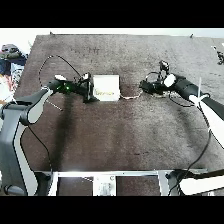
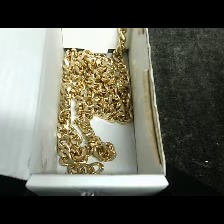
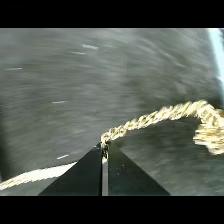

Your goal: Fold the box and place the chain.

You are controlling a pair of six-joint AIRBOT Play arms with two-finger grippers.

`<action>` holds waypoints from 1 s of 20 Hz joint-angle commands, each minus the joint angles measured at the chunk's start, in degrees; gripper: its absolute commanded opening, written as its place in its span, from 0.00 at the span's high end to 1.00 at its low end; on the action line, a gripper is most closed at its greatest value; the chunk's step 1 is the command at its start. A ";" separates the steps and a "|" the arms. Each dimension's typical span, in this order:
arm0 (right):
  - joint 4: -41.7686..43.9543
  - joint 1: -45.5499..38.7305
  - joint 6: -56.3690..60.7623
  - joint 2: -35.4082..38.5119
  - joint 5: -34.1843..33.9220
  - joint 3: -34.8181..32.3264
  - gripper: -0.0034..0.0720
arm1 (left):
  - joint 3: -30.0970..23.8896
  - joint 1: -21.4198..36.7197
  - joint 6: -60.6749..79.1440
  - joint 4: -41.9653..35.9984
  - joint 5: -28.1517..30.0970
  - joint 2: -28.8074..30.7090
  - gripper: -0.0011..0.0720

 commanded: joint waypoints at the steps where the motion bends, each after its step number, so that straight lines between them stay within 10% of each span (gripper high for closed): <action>1: -0.09 4.35 -2.56 8.66 -1.31 0.13 0.94 | 0.00 -0.02 0.00 0.02 0.02 -0.04 0.70; 7: -0.07 13.94 -3.08 19.17 -11.17 1.53 0.94 | 0.00 -0.02 0.00 0.02 0.02 -0.04 0.70; 20: -0.26 24.35 -5.60 7.23 -10.84 12.87 0.94 | 0.02 -0.02 0.00 0.02 0.02 -0.04 0.70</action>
